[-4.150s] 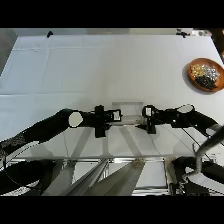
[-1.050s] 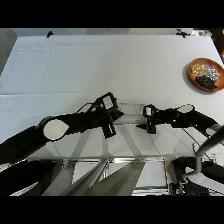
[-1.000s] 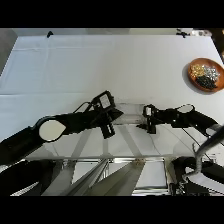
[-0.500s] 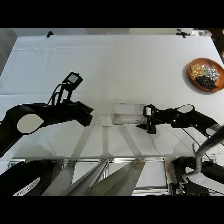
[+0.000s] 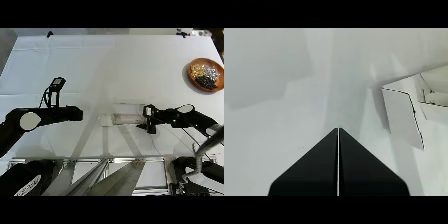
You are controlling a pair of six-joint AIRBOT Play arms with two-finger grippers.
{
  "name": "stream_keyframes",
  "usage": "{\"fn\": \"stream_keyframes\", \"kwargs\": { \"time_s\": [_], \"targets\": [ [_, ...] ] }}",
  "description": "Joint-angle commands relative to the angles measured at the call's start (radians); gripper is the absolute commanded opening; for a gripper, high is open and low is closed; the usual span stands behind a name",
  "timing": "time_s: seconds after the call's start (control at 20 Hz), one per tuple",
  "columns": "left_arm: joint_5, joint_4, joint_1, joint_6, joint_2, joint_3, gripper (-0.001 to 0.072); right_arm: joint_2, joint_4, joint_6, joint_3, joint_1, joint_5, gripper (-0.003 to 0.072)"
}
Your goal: Fold the box and place the chain.
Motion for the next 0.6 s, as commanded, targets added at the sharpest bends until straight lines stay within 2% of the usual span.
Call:
{"fn": "stream_keyframes", "kwargs": {
  "time_s": [0.0,0.15,0.3,0.45,0.55],
  "targets": [
    [0.091,-0.211,0.023,0.133,-0.072,-0.057,0.0007,0.000,0.000,0.000,0.000,0.000,0.000,0.0460],
    [0.115,-0.286,0.023,0.155,-0.193,-0.057,0.0007,0.000,0.000,0.000,0.000,0.001,0.000,0.0460],
    [0.100,-0.543,0.023,0.395,-0.303,-0.057,0.0006,0.000,0.000,0.000,0.000,0.000,0.000,0.0460],
    [0.040,-0.826,0.023,0.661,-0.374,-0.057,0.0006,0.000,0.000,0.000,0.000,0.000,0.000,0.0460],
    [0.033,-0.863,0.023,0.678,-0.417,-0.057,0.0006,0.000,0.000,0.000,0.000,0.000,0.000,0.0460]
  ]
}}
